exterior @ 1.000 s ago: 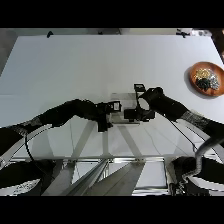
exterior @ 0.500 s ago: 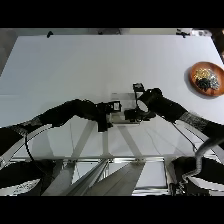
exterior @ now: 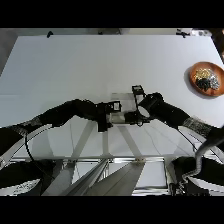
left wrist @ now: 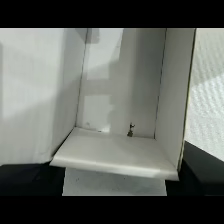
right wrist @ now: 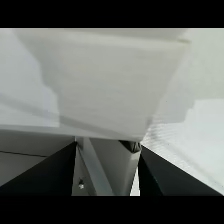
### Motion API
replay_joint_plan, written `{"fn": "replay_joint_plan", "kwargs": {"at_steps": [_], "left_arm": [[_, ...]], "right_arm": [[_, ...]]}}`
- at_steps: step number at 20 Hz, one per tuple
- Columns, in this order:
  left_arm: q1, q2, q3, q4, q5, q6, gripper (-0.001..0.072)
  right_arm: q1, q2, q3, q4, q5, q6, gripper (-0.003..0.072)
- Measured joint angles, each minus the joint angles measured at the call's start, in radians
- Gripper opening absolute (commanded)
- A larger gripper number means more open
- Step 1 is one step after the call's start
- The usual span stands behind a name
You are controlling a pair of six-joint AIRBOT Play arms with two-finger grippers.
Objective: Fold the box and place the chain.
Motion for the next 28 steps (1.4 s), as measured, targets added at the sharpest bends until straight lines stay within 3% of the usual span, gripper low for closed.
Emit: {"fn": "replay_joint_plan", "kwargs": {"at_steps": [6,8,10,11,12,13,17,19,20,24,25,28], "left_arm": [[0.000,0.000,0.000,0.001,0.000,0.000,0.0274],[0.000,0.000,0.000,0.000,0.000,0.000,0.0274],[0.000,0.000,0.000,0.000,0.001,-0.001,0.0274],[0.000,0.000,0.000,0.000,0.001,-0.001,0.0274],[0.000,0.000,0.000,0.000,0.001,-0.001,0.0274],[0.000,0.000,0.000,0.000,0.001,-0.001,0.0274],[0.000,0.000,0.000,0.000,0.001,-0.001,0.0274],[0.000,0.000,0.000,0.000,0.001,-0.001,0.0274],[0.000,0.000,0.000,0.000,0.001,-0.001,0.0274],[0.000,0.000,0.000,0.001,0.002,0.000,0.0274],[0.000,0.000,0.000,0.001,0.002,0.000,0.0274],[0.000,0.000,0.000,0.001,0.002,0.000,0.0274]], "right_arm": [[0.000,0.008,-0.036,0.011,-0.078,0.020,0.0380],[0.000,0.005,-0.041,0.011,-0.089,0.024,0.0190],[0.000,0.001,-0.043,0.008,-0.088,0.027,0.0173],[0.000,0.000,-0.043,0.010,-0.089,0.027,0.0118],[0.000,-0.002,-0.043,0.010,-0.087,0.029,0.0016],[0.000,-0.002,-0.043,0.011,-0.085,0.030,0.0014],[0.000,-0.004,-0.043,0.013,-0.082,0.030,0.0025],[0.000,-0.004,-0.044,0.013,-0.084,0.026,0.0303],[0.000,-0.005,-0.045,0.010,-0.077,0.025,0.0392],[0.000,-0.015,-0.043,0.010,-0.076,0.025,0.0384],[0.000,-0.019,-0.043,0.011,-0.075,0.025,0.0335],[0.001,-0.027,-0.044,0.023,-0.085,0.027,0.0015]]}}
